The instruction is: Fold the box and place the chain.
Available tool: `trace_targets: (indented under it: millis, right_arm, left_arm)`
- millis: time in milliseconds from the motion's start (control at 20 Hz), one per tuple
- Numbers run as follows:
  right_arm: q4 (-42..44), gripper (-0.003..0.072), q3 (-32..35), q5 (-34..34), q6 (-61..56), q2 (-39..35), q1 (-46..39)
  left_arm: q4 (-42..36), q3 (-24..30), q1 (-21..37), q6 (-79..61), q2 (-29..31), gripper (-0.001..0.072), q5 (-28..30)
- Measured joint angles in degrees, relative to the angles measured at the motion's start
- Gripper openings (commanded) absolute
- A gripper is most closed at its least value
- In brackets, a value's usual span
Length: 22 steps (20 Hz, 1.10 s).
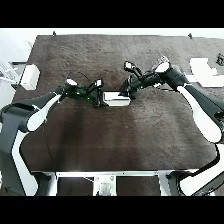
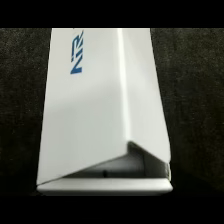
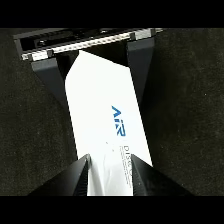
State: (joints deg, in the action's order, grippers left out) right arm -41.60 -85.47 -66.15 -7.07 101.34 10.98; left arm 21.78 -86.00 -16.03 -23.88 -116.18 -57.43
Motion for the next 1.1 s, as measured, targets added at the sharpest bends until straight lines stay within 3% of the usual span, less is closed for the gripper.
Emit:
trace_targets:
  millis: [750,850,900,950,1100]
  right_arm:
    - [-1.62,0.0296,3.21,3.52,-1.27,-0.87,2.03]
    - [-0.79,0.0311,5.01,3.85,-0.37,-1.36,2.1]
    - [-0.11,0.039,5.86,3.85,0.44,-1.57,2.01]
    - [0.79,0.0423,6.56,3.58,1.22,-1.62,1.84]
    - [4.13,0.0422,7.89,2.71,4.22,-1.79,0.98]
  left_arm:
    - [0.02,0.0,0.02,-0.11,0.0,0.0347,-0.02]
    - [0.04,0.0,0.0,-0.15,0.0,0.0347,-0.07]
    - [0.13,0.0,0.0,-0.22,0.0,0.0347,-0.22]
    - [0.17,0.0,0.0,-0.33,0.0,0.0347,-0.28]
    - [0.15,0.0,-0.02,-0.24,0.0,0.0347,-0.35]
